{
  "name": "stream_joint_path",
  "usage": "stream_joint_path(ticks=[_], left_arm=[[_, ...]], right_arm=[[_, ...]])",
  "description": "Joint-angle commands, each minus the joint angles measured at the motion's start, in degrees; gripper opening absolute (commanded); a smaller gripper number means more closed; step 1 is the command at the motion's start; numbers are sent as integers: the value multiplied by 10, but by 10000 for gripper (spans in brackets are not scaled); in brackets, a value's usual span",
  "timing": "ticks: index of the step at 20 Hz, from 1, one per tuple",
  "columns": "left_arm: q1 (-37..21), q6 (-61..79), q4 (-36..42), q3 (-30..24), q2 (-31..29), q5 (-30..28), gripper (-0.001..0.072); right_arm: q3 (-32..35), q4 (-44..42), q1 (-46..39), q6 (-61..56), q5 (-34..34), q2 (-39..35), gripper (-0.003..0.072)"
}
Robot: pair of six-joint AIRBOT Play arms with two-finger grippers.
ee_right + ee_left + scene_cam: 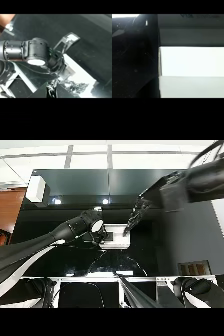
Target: Fold the box and place the chain.
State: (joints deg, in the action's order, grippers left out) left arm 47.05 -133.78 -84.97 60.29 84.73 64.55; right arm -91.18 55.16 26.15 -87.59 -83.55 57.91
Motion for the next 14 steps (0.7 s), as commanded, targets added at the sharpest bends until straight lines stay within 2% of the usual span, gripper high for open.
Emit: stream_joint_path(ticks=[1, 7, 12, 14], left_arm=[[-1, 0, 0, 0, 0, 0, 27], [-1, 0, 0, 0, 0, 0, 27], [-1, 0, 0, 0, 0, 0, 27], [-1, 0, 0, 0, 0, 0, 27]], right_arm=[[67, -12, 28, 0, 56, 0, 12], [181, -12, 29, -5, 97, 0, 12], [250, -12, 31, -16, 121, 0, 12], [283, -19, 45, -31, 172, 0, 13]])
